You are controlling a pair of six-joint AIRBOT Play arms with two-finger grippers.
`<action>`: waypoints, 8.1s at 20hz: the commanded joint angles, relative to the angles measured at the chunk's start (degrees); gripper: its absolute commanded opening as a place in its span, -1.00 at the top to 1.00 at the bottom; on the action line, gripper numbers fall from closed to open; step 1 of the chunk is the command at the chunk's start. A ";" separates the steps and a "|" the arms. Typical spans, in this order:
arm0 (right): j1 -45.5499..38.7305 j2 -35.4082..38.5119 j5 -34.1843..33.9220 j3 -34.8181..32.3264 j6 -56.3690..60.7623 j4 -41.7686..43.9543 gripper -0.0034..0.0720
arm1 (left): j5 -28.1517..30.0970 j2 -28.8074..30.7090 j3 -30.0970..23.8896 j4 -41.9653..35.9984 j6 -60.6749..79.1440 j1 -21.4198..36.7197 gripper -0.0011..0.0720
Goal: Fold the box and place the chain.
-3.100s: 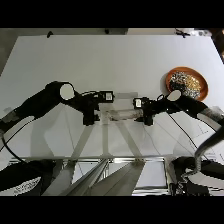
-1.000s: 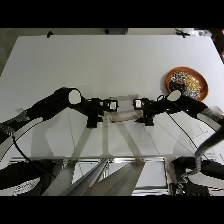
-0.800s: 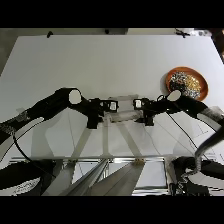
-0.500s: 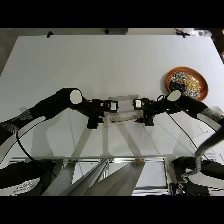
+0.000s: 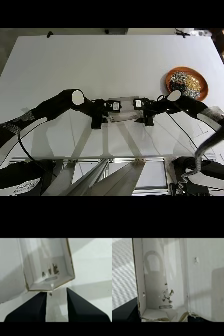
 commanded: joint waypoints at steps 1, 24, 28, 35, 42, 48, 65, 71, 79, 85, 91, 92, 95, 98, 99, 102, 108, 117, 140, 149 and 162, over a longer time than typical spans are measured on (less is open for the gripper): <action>0.00 0.02 0.04 0.04 -0.04 -0.04 -0.16 | 0.74 -0.02 0.00 -1.16 1.20 -0.42 0.50; 0.00 0.02 0.04 0.04 -0.04 -0.04 -0.16 | 7.34 -4.48 0.00 -5.66 1.14 -4.70 0.09; 0.00 0.02 0.04 0.04 -0.04 -0.04 -0.16 | 7.76 -4.17 0.00 -5.84 0.11 -4.68 0.23; 0.00 0.02 0.04 0.04 -0.04 -0.04 -0.16 | -0.81 1.70 0.00 4.70 -20.48 -2.12 0.96; 0.00 0.02 0.04 0.04 -0.04 -0.04 -0.16 | -8.28 19.15 -3.04 9.33 -45.88 9.07 0.96; 0.00 0.02 0.07 0.04 -0.04 -0.04 -0.16 | -8.13 19.30 -14.25 6.36 -68.30 17.97 0.96; 0.00 0.02 0.04 0.04 -0.04 -0.04 -0.16 | 5.05 5.16 -14.71 -12.79 -61.64 10.60 0.96; 0.00 0.02 0.07 0.04 -0.04 -0.04 -0.16 | 6.54 4.66 -14.71 -16.00 -57.20 8.55 0.93; 0.00 0.02 0.07 0.04 -0.04 -0.04 -0.16 | 7.98 5.75 -14.69 -21.66 -52.83 7.08 0.53; 0.00 0.02 0.07 0.04 -0.04 -0.04 -0.16 | 8.48 7.56 -14.67 -25.83 -52.83 6.32 0.38; 0.00 0.02 0.07 0.04 -0.04 -0.04 -0.16 | 9.22 7.58 -14.67 -28.17 -52.85 5.18 0.32; 0.00 0.02 0.09 0.04 -0.04 -0.04 -0.16 | 9.22 7.74 -14.67 -28.26 -52.85 5.18 0.32; 0.00 0.02 0.07 0.04 -0.04 -0.04 -0.16 | 9.25 8.72 -14.67 -28.37 -52.83 5.20 0.22; 0.00 0.02 0.07 0.04 -0.04 -0.04 -0.16 | 9.22 9.42 -14.67 -28.37 -52.85 5.18 0.22; 0.00 0.02 0.09 0.04 -0.04 -0.04 -0.16 | 9.20 9.42 -14.67 -28.37 -52.85 5.18 0.22; 0.00 0.02 0.09 0.04 -0.04 -0.04 -0.16 | 9.01 9.42 -14.67 -28.41 -52.83 5.18 0.22; 0.00 0.02 0.09 0.04 -0.04 -0.04 -0.16 | 9.97 9.22 -14.67 -28.35 -52.83 4.50 0.13; 0.00 0.02 0.07 0.04 -0.04 -0.04 -0.16 | 15.41 8.72 -12.41 -18.51 -65.55 0.87 -0.41; 0.00 0.02 0.09 0.04 -0.04 -0.04 -0.16 | -7.17 -2.86 11.17 13.46 -116.15 -7.54 -0.40; 0.00 0.02 0.09 0.04 -0.04 -0.04 -0.16 | -10.62 -6.49 14.03 15.21 -124.32 -8.63 -0.40; 0.00 0.02 0.09 0.04 -0.04 -0.04 -0.16 | -17.62 -14.27 22.40 22.27 -134.38 -12.22 -0.20</action>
